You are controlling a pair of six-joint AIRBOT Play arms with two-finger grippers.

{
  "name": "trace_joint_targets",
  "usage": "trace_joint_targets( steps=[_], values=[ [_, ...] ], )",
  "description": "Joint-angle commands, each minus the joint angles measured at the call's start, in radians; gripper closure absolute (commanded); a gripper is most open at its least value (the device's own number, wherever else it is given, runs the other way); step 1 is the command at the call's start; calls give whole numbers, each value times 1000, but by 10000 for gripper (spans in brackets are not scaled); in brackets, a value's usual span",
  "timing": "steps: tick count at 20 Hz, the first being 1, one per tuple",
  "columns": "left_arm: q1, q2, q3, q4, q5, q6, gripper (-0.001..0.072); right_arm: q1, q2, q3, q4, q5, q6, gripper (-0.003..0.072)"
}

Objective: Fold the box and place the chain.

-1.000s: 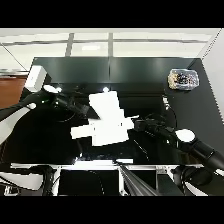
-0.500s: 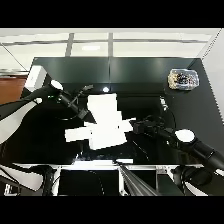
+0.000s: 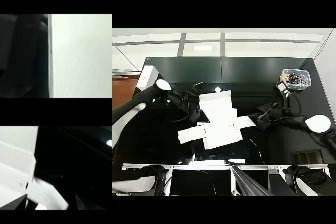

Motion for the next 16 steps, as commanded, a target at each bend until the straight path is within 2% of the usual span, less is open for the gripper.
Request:
trace_joint_targets(
  steps=[1,4,7,10,16],
  values=[
    [-97,224,-190,-55,438,279,682,-44,12,66,-231,134,-46,-30],
    [-183,210,-204,-68,450,567,682,-27,-11,36,-223,124,-115,-30],
    [-250,145,-188,-64,486,579,682,37,-18,10,-235,124,-183,-30],
    [-275,92,-184,-64,521,579,683,86,-20,6,-327,124,-183,-29],
    [-277,21,-180,-60,527,579,682,168,-77,-3,-263,123,-220,-29]
  ],
)
